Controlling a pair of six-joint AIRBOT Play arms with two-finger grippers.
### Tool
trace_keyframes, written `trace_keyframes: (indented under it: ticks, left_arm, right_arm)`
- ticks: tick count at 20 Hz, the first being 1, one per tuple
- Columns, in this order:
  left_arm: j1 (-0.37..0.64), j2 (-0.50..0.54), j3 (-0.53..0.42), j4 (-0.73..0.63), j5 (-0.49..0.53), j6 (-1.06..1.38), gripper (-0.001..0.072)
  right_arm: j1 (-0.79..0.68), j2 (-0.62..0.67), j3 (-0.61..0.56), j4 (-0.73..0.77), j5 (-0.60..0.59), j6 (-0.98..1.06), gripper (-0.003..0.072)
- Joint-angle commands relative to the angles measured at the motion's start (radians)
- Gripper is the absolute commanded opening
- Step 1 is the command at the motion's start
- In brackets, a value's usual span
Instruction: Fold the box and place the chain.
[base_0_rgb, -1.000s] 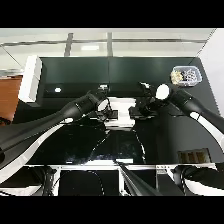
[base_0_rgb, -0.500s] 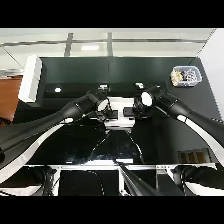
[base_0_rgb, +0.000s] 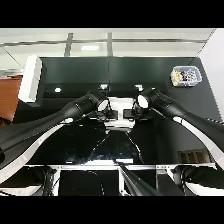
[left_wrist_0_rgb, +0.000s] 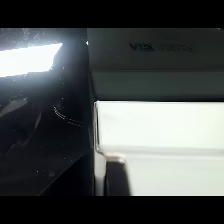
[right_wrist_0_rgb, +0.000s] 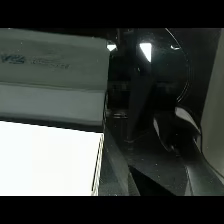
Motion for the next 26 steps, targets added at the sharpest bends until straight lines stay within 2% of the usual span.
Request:
trace_keyframes:
  ticks: [1, 3, 10, 11, 12, 14, 15, 16, 19, 20, 21, 22, 26]
  left_arm:
    - [0.000, 0.000, 0.000, 0.000, 0.000, -0.001, 0.0023]
    - [0.000, 0.000, 0.000, 0.000, 0.000, -0.001, 0.0023]
    - [0.000, 0.000, 0.000, 0.000, 0.000, -0.001, 0.0022]
    - [0.000, 0.000, 0.000, 0.000, 0.000, -0.001, 0.0023]
    - [0.000, 0.000, 0.000, 0.000, 0.000, -0.001, 0.0022]
    - [0.000, 0.000, 0.000, 0.000, 0.001, -0.001, 0.0023]
    - [0.000, 0.000, 0.000, 0.000, 0.001, -0.001, 0.0023]
    - [0.000, 0.000, 0.000, 0.000, 0.000, -0.001, 0.0023]
    - [0.000, 0.000, 0.000, 0.000, 0.001, -0.001, 0.0022]
    - [0.000, 0.000, 0.000, 0.000, 0.001, -0.001, 0.0023]
    - [0.000, 0.000, 0.000, 0.000, 0.001, -0.001, 0.0023]
    - [0.000, 0.000, 0.000, 0.000, 0.001, -0.001, 0.0023]
    - [0.000, 0.000, 0.000, 0.000, 0.002, -0.001, 0.0022]
  right_arm:
    - [0.005, -0.010, 0.003, 0.005, 0.007, 0.007, 0.0217]
    - [0.005, -0.010, 0.003, 0.005, 0.006, 0.006, 0.0004]
    - [0.005, -0.010, 0.003, 0.021, 0.018, 0.008, 0.0025]
    - [0.004, -0.010, 0.006, 0.024, 0.018, 0.008, 0.0197]
    - [0.005, -0.009, 0.010, 0.024, 0.017, 0.007, 0.0255]
    - [0.005, -0.009, 0.011, 0.024, 0.018, 0.007, 0.0232]
    - [0.005, -0.009, 0.011, 0.024, 0.016, 0.006, 0.0050]
    - [0.004, -0.009, 0.011, 0.027, 0.009, -0.011, 0.0008]
    - [-0.001, -0.009, 0.011, 0.053, 0.004, -0.038, 0.0013]
    - [-0.004, -0.008, 0.012, 0.057, 0.003, -0.038, 0.0036]
    - [-0.009, -0.008, 0.016, 0.059, 0.006, -0.039, 0.0240]
    - [-0.013, -0.005, 0.024, 0.059, 0.018, -0.043, 0.0338]
    - [-0.056, 0.080, 0.116, 0.057, 0.145, -0.229, 0.0338]
